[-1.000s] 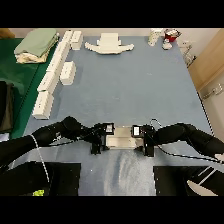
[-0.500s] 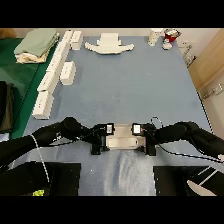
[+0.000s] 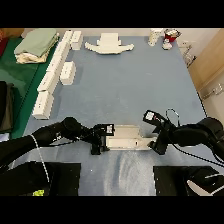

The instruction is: Fold the box.

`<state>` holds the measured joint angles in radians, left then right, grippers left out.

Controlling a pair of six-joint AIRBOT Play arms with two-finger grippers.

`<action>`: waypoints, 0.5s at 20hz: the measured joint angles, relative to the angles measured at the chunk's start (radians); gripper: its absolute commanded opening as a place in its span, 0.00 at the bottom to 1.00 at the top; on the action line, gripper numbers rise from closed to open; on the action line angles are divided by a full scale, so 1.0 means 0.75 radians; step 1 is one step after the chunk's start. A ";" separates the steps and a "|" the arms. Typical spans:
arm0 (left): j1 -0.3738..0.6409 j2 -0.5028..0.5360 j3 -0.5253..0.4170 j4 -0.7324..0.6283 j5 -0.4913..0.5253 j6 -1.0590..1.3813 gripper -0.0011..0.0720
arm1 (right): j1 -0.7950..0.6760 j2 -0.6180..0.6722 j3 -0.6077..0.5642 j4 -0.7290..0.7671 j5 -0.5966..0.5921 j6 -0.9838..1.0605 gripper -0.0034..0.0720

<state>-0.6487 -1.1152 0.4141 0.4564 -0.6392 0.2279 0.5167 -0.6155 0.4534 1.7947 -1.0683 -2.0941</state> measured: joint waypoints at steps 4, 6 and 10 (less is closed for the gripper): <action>0.000 0.000 0.000 -0.001 0.001 -0.001 0.64 | 0.004 0.037 0.006 0.283 -0.068 0.330 0.15; 0.000 0.000 0.000 -0.001 0.001 -0.001 0.64 | 0.031 0.026 0.007 0.455 -0.025 0.430 0.15; 0.000 0.000 0.000 -0.001 0.001 -0.001 0.64 | 0.133 -0.015 0.011 0.635 0.236 0.641 0.05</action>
